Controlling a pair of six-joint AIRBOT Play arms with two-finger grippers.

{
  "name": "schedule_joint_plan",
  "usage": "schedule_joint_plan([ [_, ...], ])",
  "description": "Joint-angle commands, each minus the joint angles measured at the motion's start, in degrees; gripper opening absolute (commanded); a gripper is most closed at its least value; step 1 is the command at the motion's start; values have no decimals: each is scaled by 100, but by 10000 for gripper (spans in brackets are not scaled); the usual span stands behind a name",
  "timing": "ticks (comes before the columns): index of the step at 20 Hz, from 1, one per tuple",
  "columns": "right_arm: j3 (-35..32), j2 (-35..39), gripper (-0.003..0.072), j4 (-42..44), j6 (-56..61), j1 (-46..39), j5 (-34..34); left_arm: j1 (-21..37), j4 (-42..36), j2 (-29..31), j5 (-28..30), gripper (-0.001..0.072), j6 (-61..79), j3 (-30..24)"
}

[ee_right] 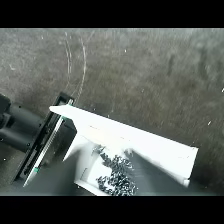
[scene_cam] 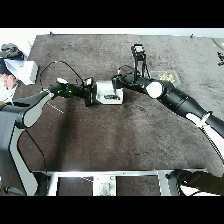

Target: Fold the box and place the chain.

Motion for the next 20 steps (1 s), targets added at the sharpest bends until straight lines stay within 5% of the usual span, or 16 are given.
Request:
schedule_joint_plan([
  [1, 2, 76, 281, -203, 4, -2, 0, -4, 2, 4, 2, 272, 0, -2],
  [8, 177, 48, 271, -203, -214, -514, 109, -4, 2, 4, 2, 273, 0, -2],
  [14, 2107, -1421, 223, 2643, -3421, -1762, 2837, -4, 2, 4, 2, 273, 0, -2],
  [20, 3309, -2688, 225, 3025, -4568, -2476, 4568, -4, 2, 4, 2, 273, 0, -2],
])
